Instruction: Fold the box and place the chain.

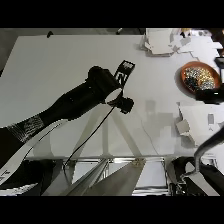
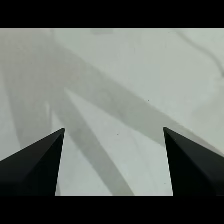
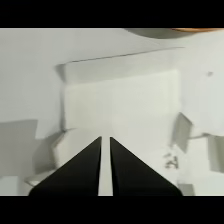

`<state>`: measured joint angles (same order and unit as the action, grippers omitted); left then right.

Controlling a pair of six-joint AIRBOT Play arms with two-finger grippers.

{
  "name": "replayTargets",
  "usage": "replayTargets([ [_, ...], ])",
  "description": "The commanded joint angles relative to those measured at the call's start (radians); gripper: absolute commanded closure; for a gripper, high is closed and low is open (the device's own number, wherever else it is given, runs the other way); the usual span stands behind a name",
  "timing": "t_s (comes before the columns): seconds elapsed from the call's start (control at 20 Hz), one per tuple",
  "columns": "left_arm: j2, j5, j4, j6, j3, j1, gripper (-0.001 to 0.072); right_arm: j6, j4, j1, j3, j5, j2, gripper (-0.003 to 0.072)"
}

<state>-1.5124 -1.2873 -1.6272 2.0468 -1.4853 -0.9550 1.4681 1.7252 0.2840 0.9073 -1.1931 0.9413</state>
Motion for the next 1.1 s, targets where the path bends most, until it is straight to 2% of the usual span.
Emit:
replayTargets([
  [0.0,0.001,0.0,0.0,0.0,0.0,0.0,0.002,-0.113,0.058,0.239,0.025,0.015,0.011,0.0245],
  [0.15,0.001,0.0,0.0,0.0,0.0,0.0,0.002,-0.135,0.078,0.336,0.025,0.021,0.08,0.019],
  [0.2,0.001,0.0,0.0,0.0,0.0,0.0,0.002,-0.135,0.109,0.355,0.025,0.022,0.114,0.0082],
  [0.25,0.001,0.0,0.0,0.0,0.0,0.0,0.002,-0.138,0.147,0.365,0.026,0.022,0.145,0.0072],
  [0.55,0.001,0.0,0.0,0.0,0.0,0.0,0.002,-0.169,0.363,0.408,0.032,0.019,0.328,0.0074],
  [0.85,0.001,0.0,0.0,0.0,0.0,0.0,0.002,-0.268,0.365,0.407,0.037,0.085,0.419,0.0123],
  [0.9,0.001,0.0,0.0,0.0,0.0,0.0,0.002,-0.269,0.364,0.407,0.037,0.082,0.436,0.0178],
  [1.05,0.001,0.0,0.0,0.0,0.0,0.0,0.002,-0.29,0.342,0.407,0.037,0.085,0.471,0.0186],
])
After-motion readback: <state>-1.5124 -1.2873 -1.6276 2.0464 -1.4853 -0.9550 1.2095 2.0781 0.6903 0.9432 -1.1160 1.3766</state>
